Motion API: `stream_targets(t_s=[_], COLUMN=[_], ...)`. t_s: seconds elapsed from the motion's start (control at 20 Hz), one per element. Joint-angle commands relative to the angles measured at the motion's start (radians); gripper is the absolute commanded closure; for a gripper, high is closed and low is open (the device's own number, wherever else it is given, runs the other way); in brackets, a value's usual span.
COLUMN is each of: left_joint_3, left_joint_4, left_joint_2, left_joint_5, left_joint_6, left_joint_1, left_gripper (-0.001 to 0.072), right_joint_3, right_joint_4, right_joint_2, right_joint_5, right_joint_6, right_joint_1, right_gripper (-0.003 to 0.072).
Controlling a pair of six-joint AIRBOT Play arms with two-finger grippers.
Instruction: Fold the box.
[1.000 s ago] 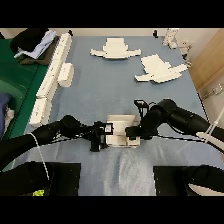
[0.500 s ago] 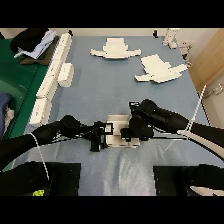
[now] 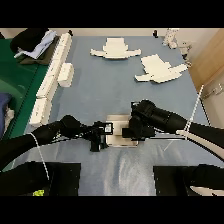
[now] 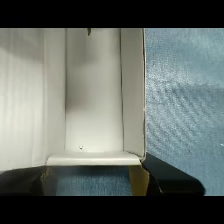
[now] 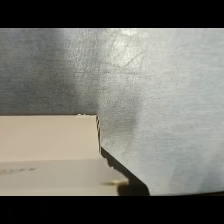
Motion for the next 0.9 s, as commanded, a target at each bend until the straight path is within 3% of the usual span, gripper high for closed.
stream_targets(t_s=[0.0,0.05,0.1,0.7,0.85], left_joint_3=[0.001,0.001,0.001,0.001,0.001], left_joint_4=[0.0,0.0,0.0,0.0,0.0], left_joint_2=[0.0,0.0,0.0,0.0,0.0], left_joint_5=[0.0,0.0,0.0,0.0,0.0], left_joint_6=[0.002,0.002,0.002,0.002,0.002], left_joint_1=[0.0,0.0,0.0,0.0,0.0], left_gripper=[0.0175,0.0175,0.0175,0.0175,0.0175], right_joint_3=[0.001,0.001,0.001,0.0,0.001], right_joint_4=[-0.008,-0.008,-0.008,-0.002,-0.002], right_joint_2=[0.0,0.0,0.0,-0.023,-0.023], right_joint_5=[-0.003,-0.004,-0.005,-0.007,-0.002], right_joint_6=[0.002,0.002,0.002,0.003,0.002], right_joint_1=[0.001,0.001,0.001,0.002,0.001], right_gripper=[0.0574,0.0315,0.0244,0.0272,0.0511])
